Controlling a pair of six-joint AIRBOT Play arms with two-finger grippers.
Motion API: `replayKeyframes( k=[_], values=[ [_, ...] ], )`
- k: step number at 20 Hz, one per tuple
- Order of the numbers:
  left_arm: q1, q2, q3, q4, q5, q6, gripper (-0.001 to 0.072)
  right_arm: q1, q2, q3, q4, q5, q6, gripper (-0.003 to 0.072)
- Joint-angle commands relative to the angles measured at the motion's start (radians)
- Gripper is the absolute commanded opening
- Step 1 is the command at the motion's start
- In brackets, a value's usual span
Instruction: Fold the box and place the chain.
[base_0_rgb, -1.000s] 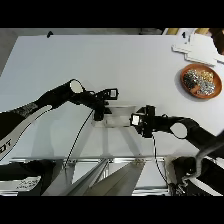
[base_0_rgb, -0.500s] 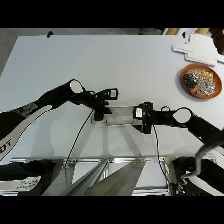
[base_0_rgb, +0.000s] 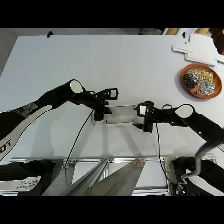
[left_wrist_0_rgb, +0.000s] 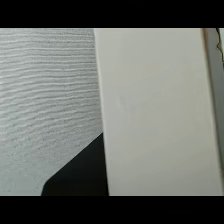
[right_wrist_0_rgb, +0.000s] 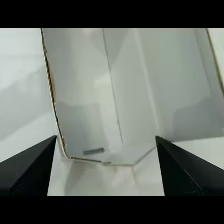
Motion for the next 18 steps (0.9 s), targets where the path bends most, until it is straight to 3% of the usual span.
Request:
replayKeyframes(
  k=[1, 13, 18],
  values=[
    [0.000, 0.000, 0.000, 0.000, -0.001, 0.000, 0.0008, -0.014, 0.031, 0.001, -0.017, 0.006, 0.025, 0.0695],
    [0.000, 0.000, 0.000, 0.000, -0.001, 0.000, 0.0008, -0.048, -0.041, 0.002, 0.087, 0.007, -0.091, 0.0695],
    [0.000, 0.000, 0.000, 0.000, -0.001, 0.000, 0.0008, -0.085, -0.043, 0.001, 0.095, 0.061, -0.098, 0.0695]
  ],
)
